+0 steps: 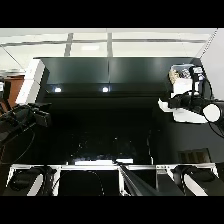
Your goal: Fold the box and place the chain.
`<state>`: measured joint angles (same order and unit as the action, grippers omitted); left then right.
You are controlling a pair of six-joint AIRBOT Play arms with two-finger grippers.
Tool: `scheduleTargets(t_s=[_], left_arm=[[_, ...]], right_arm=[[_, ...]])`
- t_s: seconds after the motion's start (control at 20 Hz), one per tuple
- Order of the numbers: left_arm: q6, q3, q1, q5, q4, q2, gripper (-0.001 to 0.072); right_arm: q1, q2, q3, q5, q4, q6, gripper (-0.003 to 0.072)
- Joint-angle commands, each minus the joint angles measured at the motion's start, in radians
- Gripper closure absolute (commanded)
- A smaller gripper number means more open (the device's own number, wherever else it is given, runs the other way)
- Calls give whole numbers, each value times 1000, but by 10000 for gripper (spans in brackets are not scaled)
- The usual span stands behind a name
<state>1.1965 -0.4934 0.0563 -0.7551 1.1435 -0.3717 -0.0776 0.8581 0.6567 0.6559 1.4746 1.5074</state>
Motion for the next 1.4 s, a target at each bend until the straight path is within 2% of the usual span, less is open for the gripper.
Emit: scheduleTargets(t_s=[0.0, 0.1, 0.15, 0.2, 0.25, 0.3, 0.35, 0.45, 0.55, 0.65, 0.75, 0.95, 1.05, 1.15, 1.2, 1.25, 1.3, 1.35], left_arm=[[0, 0, -1, 0, 0, 1, 682], [0, 0, -1, 0, 0, 1, 682], [0, 0, -1, 0, 0, 1, 682], [0, 0, -1, 0, 0, 1, 682], [0, 0, -1, 0, 0, 1, 682], [0, 0, -1, 0, 0, 1, 682], [0, 0, -1, 0, 0, 1, 682], [0, 0, -1, 0, 0, 1, 682], [0, 0, -1, 0, 0, 1, 682], [0, 0, -1, 12, 0, 1, 682], [0, 0, -1, 43, 0, 1, 682], [0, 0, -1, 72, 0, 1, 682], [0, 0, -1, 72, 0, 1, 682], [1, 0, -1, 71, -4, 1, 682], [1, 0, -1, 71, -3, 1, 682], [1, 0, -1, 71, -3, 1, 682], [1, 0, -1, 71, -3, 1, 682], [1, 0, -1, 71, -3, 1, 682]], right_arm=[[1, 1, 0, -76, -30, 3, 659], [1, 1, 0, -248, -95, 3, 657], [1, 4, 0, -371, -93, 3, 517], [7, 14, 0, -480, -76, 3, 31], [27, 40, 2, -581, -45, 3, -33], [76, 78, 13, -612, -42, 5, -33], [166, 138, 37, -593, -64, 26, -33], [412, 287, 121, -452, -109, 126, -33], [650, 428, 275, -153, -117, 179, -33], [819, 542, 436, 115, -119, 105, -33], [935, 632, 569, 280, -187, -31, -32], [1009, 819, 760, 620, -472, -453, -30], [978, 877, 796, 695, -424, -523, -30], [936, 888, 796, 685, -319, -576, -28], [918, 887, 797, 685, -302, -612, 50], [906, 887, 801, 668, -305, -621, 289], [895, 887, 805, 652, -312, -622, 492], [884, 886, 809, 654, -319, -626, 628]])
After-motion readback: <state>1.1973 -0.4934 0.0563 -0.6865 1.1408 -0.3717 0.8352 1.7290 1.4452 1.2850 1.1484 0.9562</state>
